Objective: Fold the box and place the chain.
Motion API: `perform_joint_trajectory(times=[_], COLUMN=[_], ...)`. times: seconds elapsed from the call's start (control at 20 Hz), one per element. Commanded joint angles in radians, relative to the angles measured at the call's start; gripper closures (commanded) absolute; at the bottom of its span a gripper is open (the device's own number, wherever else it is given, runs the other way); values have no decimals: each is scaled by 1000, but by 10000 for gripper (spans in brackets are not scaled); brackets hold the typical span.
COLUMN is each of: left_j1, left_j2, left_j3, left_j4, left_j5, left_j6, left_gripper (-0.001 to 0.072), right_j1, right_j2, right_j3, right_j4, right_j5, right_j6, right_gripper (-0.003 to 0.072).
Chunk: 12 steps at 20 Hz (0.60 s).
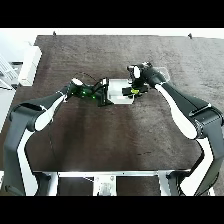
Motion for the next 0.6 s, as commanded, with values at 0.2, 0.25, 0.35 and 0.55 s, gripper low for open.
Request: perform_joint_trajectory(times=[0.2, 0.25, 0.35, 0.55], left_j1=[0, 0, 0, 0], left_j2=[0, 0, 0, 0], left_j3=[0, 0, 0, 0], left_j4=[0, 0, 0, 0], left_j5=[0, 0, 0, 1], left_j6=[0, 0, 0, 0], left_gripper=[183, 182, 182, 183], right_j1=[5, 5, 5, 4], right_j2=[-5, -5, -5, -5], right_j3=[5, 5, 5, 12], right_j4=[-7, -7, -16, -25], right_j5=[10, 13, 14, 16], right_j6=[14, 14, 25, 24], right_gripper=[600, 647, 682, 529])
